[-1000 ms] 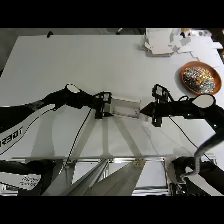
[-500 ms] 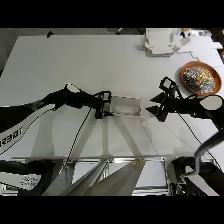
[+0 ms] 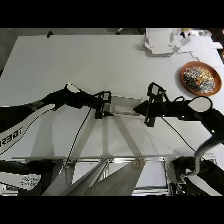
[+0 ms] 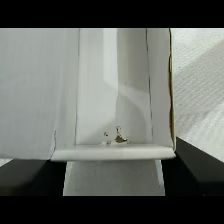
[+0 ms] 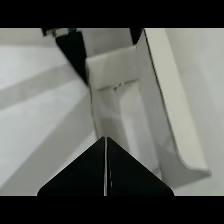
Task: Fold the box and place the chain.
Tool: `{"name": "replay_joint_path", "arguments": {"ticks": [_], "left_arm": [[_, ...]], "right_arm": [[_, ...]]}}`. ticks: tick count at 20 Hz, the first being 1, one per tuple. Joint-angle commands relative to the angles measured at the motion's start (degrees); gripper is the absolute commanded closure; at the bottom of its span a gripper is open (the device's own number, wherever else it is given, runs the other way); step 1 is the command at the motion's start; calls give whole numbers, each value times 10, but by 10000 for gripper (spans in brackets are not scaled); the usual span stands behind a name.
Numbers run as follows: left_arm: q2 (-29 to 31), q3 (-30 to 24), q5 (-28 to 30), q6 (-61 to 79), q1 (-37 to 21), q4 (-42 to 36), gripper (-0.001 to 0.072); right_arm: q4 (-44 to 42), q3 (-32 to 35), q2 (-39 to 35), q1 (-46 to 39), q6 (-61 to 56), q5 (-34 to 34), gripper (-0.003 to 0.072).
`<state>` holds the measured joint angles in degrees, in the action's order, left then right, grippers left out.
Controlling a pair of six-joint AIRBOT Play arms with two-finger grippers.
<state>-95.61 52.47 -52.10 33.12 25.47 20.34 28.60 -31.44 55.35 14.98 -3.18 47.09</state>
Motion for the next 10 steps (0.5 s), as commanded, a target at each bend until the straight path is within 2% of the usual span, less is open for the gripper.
{"name": "replay_joint_path", "arguments": {"ticks": [1, 2, 5, 10], "left_arm": [[0, 0, 0, 0, 0, 0, 501], [0, 0, 0, 0, 0, 0, 501], [0, 0, 0, 0, 0, 0, 501], [0, 0, 0, 0, 0, 0, 501]], "right_arm": [[-99, -1, 39, 31, 23, -151, 668], [-105, -4, 53, 31, 22, -177, 668], [-104, -14, 105, 28, 22, -196, 669], [-104, -18, 160, 27, 15, -194, 669]]}}
